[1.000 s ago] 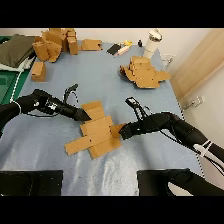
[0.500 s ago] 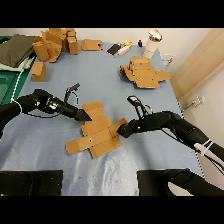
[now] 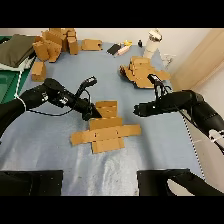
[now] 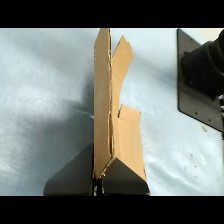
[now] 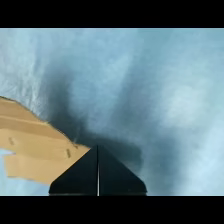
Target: Fold the box.
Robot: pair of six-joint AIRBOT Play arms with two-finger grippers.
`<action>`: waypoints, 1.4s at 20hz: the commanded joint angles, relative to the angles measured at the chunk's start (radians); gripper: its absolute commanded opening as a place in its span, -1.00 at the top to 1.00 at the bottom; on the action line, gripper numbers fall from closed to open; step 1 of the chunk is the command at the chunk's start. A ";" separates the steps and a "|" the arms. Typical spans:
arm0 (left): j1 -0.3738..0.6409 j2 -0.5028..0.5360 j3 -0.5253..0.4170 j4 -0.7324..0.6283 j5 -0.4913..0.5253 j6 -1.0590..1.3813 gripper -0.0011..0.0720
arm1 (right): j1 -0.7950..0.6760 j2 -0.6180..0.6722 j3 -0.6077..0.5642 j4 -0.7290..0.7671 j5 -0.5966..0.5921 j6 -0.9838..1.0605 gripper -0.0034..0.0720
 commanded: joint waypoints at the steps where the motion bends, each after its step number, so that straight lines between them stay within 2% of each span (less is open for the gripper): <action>1: -0.026 0.016 -0.039 -0.057 0.082 0.198 0.94 | 0.037 0.004 0.005 0.047 -0.132 0.055 0.90; 3: -0.036 0.016 -0.069 -0.057 0.094 0.266 0.94 | 0.097 0.007 -0.041 0.019 -0.103 0.123 0.90; 6: -0.044 0.016 -0.110 -0.095 0.103 0.343 0.94 | 0.174 0.006 -0.117 -0.040 0.013 0.220 0.90; 8: -0.044 0.016 -0.138 -0.155 0.099 0.398 0.94 | 0.187 0.006 -0.145 -0.063 0.074 0.272 0.90; 12: -0.044 0.016 -0.184 -0.161 0.094 0.443 0.94 | 0.187 0.007 -0.149 -0.107 0.135 0.315 0.90; 23: -0.056 0.016 -0.201 -0.043 0.030 0.378 0.94 | 0.187 0.007 -0.149 -0.124 0.196 0.315 0.90; 28: -0.103 0.031 -0.201 -0.002 0.048 0.326 0.94 | 0.187 0.007 -0.149 -0.134 0.210 0.315 0.90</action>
